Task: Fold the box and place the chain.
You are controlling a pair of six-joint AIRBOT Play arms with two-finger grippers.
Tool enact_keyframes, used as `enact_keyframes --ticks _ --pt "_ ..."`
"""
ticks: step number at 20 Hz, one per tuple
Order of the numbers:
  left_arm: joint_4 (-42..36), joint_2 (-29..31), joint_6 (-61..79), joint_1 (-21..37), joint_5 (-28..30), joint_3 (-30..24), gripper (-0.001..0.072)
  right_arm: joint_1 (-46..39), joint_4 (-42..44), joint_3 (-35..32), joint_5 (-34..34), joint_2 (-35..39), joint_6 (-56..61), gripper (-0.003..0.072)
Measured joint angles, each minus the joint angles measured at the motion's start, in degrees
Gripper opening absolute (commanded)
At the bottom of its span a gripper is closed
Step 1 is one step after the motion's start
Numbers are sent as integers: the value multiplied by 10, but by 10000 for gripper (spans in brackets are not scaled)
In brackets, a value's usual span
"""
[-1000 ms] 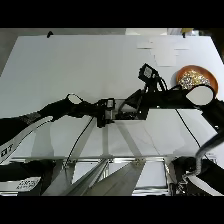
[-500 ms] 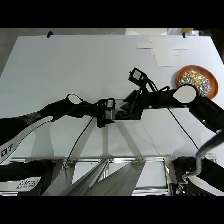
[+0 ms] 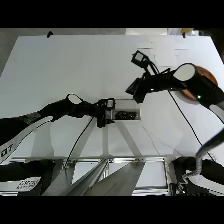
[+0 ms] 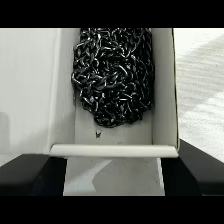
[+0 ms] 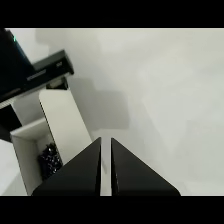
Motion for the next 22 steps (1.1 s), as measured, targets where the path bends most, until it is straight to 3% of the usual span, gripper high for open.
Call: enact_keyframes --ticks 5,7,10,11,12,18,20,22 --pt "0 0 0 0 0 0 271 24 -19 6 9 -59 -21 60" --pt "0 0 0 0 0 0 271 28 -31 6 25 -65 -25 129" --pt "0 0 0 0 0 0 271 36 -41 3 61 -63 -42 146" --pt "0 0 0 0 0 0 271 41 -45 -1 71 -58 -50 199" --pt "0 0 0 0 0 0 271 47 -51 -4 74 -52 -56 201" --pt "0 0 0 0 0 0 271 77 -80 -14 60 -35 -71 203" --pt "0 0 0 0 0 0 271 85 -94 -15 60 -33 -72 253" --pt "0 0 0 0 0 0 271 90 -105 -15 63 -32 -69 253"
